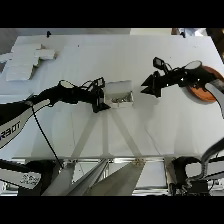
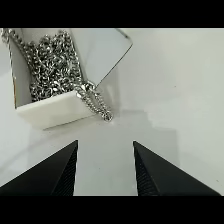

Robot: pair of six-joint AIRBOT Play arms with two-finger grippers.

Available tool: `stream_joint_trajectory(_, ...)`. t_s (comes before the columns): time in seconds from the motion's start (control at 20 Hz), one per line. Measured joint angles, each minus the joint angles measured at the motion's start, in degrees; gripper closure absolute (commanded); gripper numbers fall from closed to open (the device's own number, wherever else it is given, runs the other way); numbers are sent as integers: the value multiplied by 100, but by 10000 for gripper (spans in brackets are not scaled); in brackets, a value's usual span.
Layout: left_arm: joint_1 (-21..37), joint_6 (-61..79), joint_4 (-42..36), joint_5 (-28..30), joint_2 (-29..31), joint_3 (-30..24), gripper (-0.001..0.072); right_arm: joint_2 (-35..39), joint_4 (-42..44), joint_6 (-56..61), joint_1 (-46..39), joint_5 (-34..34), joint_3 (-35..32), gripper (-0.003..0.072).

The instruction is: Fold the box and place the chain.

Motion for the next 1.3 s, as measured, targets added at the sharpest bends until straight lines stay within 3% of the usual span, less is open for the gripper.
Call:
stream_joint_trajectory(0.3,0,0,0,0,0,0,230,-420,376,-636,365,-369,0,312)
stream_joint_trajectory(0.45,0,0,0,0,0,0,230,-474,426,-824,581,-590,2,361)
stream_joint_trajectory(0.55,2,-13,0,-2,0,0,230,-492,426,-887,702,-802,0,516)
stream_joint_trajectory(0.6,4,-2,0,11,0,2,230,-503,476,-905,758,-922,0,543)
stream_joint_trajectory(0.7,2,-4,-2,9,0,2,230,-507,485,-927,822,-994,0,669)
stream_joint_trajectory(1.3,0,2,0,-2,0,0,230,-251,-273,-267,881,-1130,2,669)
